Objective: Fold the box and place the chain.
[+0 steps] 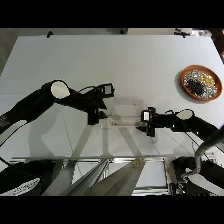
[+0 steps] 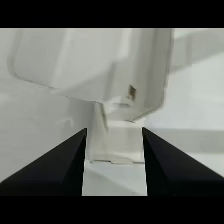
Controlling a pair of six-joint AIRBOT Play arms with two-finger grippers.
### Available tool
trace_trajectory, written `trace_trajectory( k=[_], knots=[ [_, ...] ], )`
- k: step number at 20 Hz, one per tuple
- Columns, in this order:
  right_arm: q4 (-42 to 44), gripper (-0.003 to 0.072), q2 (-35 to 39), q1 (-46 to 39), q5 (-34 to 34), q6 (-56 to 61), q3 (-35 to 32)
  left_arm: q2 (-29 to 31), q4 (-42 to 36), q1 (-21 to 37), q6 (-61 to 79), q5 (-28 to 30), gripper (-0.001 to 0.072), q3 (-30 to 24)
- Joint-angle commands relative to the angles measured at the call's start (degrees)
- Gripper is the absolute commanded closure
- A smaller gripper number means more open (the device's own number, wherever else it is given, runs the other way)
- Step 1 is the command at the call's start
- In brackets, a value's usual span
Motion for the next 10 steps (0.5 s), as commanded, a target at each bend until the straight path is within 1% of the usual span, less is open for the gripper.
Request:
trace_trajectory(
  k=[1,3,6,10],
  knots=[
    [0.02,0.0346,0.04,0.00,0.00,0.02,-0.02,-0.09,2.03,-0.87,4.87,-4.48,0.0311,0.02],
    [0.02,0.0346,0.04,0.00,0.00,0.02,-0.02,-0.85,2.97,-1.07,5.09,-4.13,0.0311,0.02],
    [0.02,0.0346,0.04,0.00,0.00,0.02,-0.02,-2.47,2.21,0.35,8.13,-3.48,0.0311,-0.52],
    [0.02,0.0346,0.04,0.00,-0.02,0.02,-0.02,-3.23,-3.72,0.90,18.64,4.79,0.0311,-5.86]
  ],
)
